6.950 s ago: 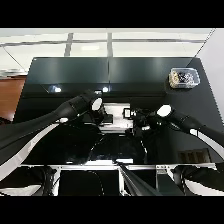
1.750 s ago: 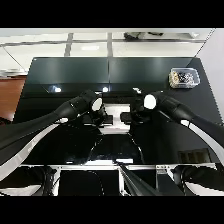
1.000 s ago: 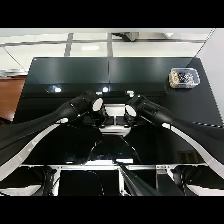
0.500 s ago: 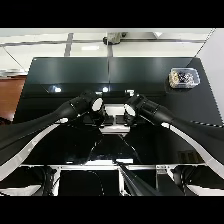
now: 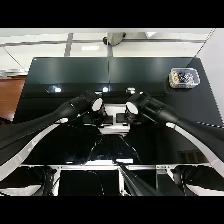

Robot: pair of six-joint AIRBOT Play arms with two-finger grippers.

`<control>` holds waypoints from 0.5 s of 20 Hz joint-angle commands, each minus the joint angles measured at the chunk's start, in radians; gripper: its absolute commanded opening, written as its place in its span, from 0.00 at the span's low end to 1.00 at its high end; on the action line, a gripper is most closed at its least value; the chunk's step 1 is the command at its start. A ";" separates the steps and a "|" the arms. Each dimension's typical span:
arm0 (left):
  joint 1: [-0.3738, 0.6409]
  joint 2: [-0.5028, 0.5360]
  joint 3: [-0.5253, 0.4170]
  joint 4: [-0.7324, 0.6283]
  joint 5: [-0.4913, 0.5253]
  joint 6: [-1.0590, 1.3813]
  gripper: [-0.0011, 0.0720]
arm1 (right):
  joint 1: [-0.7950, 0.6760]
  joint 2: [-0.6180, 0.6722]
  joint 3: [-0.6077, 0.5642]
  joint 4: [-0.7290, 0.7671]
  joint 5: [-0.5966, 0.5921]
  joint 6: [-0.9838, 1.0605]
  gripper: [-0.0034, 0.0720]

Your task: Fold the box and place the chain.

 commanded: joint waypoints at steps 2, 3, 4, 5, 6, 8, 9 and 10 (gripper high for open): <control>0.001 0.000 0.000 -0.001 0.002 0.000 0.05 | -0.053 0.136 0.073 -0.016 0.104 -0.126 0.49; 0.001 0.000 0.000 -0.001 0.002 0.000 0.05 | -0.079 0.177 0.091 -0.066 0.114 -0.150 0.49; 0.001 0.000 0.000 -0.001 0.003 0.000 0.05 | -0.110 0.213 0.097 -0.152 0.109 -0.158 0.49; 0.001 0.000 0.000 -0.001 0.003 0.000 0.05 | -0.147 0.240 0.097 -0.301 0.105 -0.151 0.49; 0.001 0.000 0.000 -0.001 0.003 0.000 0.05 | -0.187 0.246 0.097 -0.478 0.114 -0.117 0.49; 0.001 0.000 0.000 -0.001 0.002 0.000 0.05 | -0.302 0.231 0.076 -0.665 0.042 -0.106 1.00; 0.001 0.000 0.000 -0.001 0.002 0.000 0.05 | -0.384 0.211 0.069 -0.644 -0.031 -0.109 1.00; 0.001 0.000 0.000 -0.001 0.003 0.000 0.05 | -0.480 0.176 0.069 -0.572 -0.107 -0.116 1.00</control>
